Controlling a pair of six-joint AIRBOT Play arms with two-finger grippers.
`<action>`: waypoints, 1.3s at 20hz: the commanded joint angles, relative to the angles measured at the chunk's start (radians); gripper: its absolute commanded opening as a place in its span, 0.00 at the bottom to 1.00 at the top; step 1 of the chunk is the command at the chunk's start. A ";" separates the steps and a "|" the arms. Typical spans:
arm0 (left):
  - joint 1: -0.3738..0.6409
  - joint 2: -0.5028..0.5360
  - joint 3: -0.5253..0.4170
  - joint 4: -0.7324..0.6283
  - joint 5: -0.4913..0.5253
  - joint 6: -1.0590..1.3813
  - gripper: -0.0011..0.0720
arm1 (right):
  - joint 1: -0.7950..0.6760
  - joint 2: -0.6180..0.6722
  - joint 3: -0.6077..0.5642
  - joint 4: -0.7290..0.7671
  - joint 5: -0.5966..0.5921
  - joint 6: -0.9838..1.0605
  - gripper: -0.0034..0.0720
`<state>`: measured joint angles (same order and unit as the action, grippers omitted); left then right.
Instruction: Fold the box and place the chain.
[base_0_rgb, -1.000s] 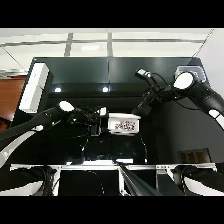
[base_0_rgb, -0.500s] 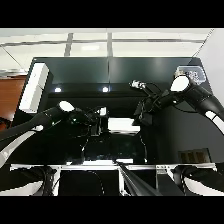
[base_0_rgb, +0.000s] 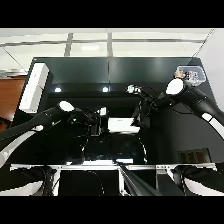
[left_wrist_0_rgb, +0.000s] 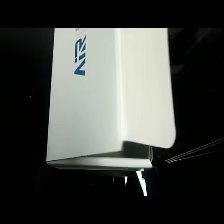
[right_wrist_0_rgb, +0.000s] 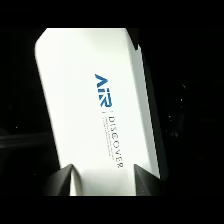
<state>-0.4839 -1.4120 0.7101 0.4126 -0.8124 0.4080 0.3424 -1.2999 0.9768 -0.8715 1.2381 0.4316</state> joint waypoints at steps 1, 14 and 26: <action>0.000 -0.001 0.001 0.000 0.000 0.003 0.56 | 0.009 -0.001 0.000 -0.023 -0.010 -0.002 0.45; 0.000 -0.001 0.001 0.000 -0.001 0.003 0.56 | 0.014 -0.002 -0.015 -0.018 -0.019 0.014 0.45; 0.000 -0.001 0.001 0.001 -0.001 0.003 0.56 | 0.038 0.002 -0.019 -0.016 -0.063 0.029 0.45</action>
<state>-0.4835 -1.4120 0.7101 0.4137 -0.8139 0.4099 0.3786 -1.2999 0.9577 -0.8906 1.1854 0.4564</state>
